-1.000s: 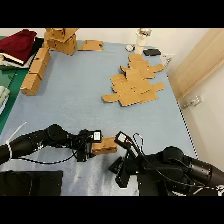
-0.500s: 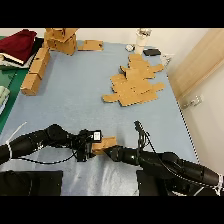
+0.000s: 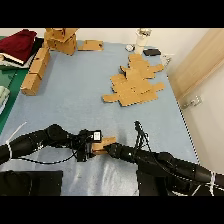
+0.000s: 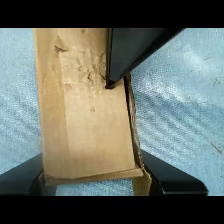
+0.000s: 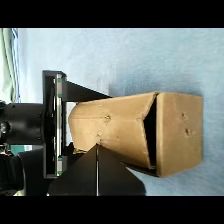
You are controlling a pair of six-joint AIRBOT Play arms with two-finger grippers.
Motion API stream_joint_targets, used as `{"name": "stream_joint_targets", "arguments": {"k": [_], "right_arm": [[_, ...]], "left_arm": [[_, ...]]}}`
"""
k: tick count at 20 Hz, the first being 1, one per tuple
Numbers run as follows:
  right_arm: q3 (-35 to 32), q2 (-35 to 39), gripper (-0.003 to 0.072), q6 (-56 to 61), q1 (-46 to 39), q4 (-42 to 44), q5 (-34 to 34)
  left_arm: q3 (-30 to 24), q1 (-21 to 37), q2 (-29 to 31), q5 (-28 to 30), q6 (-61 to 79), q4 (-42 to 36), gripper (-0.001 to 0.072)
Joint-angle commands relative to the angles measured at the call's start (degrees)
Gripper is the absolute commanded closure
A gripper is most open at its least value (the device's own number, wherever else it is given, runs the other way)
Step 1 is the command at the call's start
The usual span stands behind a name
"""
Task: Fold the box.
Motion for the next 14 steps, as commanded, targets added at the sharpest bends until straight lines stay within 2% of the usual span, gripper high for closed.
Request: {"name": "stream_joint_targets", "arguments": {"k": [1,9,11,14], "right_arm": [[-0.04,-1.25,0.0684,0.07,0.11,-0.26,-0.26],[0.09,-3.15,0.0683,-0.02,0.13,-1.36,-0.5],[1.84,-0.66,0.0684,-0.09,0.85,-4.87,-1.07],[5.03,6.14,0.0684,0.02,0.42,-10.67,-5.33]], "left_arm": [[0.07,0.02,0.02,0.02,0.02,0.0,0.0096],[0.04,0.02,0.02,0.0,0.02,0.0,0.0096],[0.04,0.02,0.02,0.0,0.02,0.0,0.0097],[0.04,0.02,0.02,0.0,0.02,0.0,0.0096]]}}
